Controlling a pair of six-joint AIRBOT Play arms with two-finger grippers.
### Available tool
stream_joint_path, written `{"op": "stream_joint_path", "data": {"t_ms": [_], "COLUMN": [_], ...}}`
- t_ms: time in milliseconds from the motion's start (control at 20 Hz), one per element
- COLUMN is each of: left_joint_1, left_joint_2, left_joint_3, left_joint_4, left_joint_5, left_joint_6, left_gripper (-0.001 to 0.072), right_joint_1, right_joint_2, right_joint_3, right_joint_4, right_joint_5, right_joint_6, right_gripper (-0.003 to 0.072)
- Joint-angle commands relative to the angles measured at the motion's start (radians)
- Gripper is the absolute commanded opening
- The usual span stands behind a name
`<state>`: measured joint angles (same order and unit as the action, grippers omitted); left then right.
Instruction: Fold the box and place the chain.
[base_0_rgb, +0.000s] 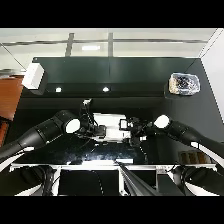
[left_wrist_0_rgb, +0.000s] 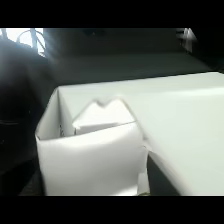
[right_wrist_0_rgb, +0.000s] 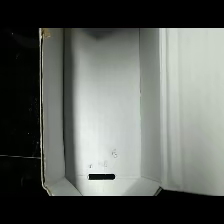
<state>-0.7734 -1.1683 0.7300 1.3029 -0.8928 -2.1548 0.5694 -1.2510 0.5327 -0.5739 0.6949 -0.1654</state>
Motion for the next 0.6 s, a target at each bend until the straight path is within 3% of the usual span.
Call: {"op": "stream_joint_path", "data": {"t_ms": [0,100,150,350,550], "left_joint_1": [-0.001,-0.001,0.001,0.048,0.121], "left_joint_2": [0.000,0.000,0.000,0.021,0.110], "left_joint_3": [0.001,0.001,0.001,0.003,0.003], "left_joint_4": [0.017,0.017,0.017,0.016,-0.029], "left_joint_5": [-0.006,-0.006,-0.008,-0.052,-0.062], "left_joint_6": [-0.012,-0.011,-0.011,0.035,0.135], "left_gripper": [0.0642,0.0647,0.0711,0.0714,0.0715], "right_joint_1": [0.000,0.000,0.000,0.000,0.000], "right_joint_2": [-0.001,-0.001,-0.001,-0.001,-0.001], "right_joint_3": [0.001,0.001,0.001,0.001,0.001], "right_joint_4": [0.000,0.000,0.000,0.000,0.000], "right_joint_5": [0.000,0.000,0.000,0.000,0.000], "right_joint_6": [0.000,0.000,0.000,0.000,0.000], "right_gripper": [0.0201,0.0201,0.0201,0.0201,0.0201]}}
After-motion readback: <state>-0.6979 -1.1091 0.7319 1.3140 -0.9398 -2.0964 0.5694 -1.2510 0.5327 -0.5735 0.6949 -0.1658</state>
